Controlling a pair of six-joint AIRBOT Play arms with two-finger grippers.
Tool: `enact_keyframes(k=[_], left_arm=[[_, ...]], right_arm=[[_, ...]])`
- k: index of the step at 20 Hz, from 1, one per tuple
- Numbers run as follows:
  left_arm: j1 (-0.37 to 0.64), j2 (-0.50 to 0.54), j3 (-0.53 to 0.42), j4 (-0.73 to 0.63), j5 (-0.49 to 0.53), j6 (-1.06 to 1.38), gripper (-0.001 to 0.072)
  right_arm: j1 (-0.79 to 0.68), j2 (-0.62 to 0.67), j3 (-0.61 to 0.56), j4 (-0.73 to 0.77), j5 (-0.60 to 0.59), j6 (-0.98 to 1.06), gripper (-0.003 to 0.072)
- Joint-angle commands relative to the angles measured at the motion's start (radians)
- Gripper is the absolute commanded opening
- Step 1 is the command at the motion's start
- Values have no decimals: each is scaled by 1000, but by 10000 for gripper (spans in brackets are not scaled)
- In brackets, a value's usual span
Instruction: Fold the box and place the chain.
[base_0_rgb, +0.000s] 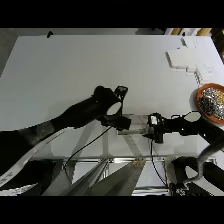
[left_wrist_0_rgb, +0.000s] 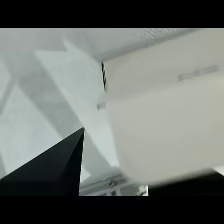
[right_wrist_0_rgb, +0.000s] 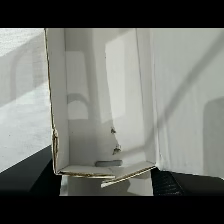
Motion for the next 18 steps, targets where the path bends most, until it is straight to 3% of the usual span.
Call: enact_keyframes(k=[1,6,9,13,16,17,18], left_arm=[[35,111,-64,-23,3,130,412],[139,321,-320,-99,225,507,414],[214,384,-489,-217,414,1014,530],[259,351,-647,-496,678,1660,534],[261,287,-674,-658,705,2059,552],[259,258,-674,-702,705,2156,665],[259,228,-674,-753,704,2243,696]], right_arm=[[0,0,1,-1,0,0,401],[0,0,1,-1,0,0,401],[0,0,1,-1,0,0,401],[0,0,1,-2,0,0,401],[0,0,1,-2,0,0,401],[0,0,1,-2,0,0,401],[0,0,1,-2,0,0,401]])
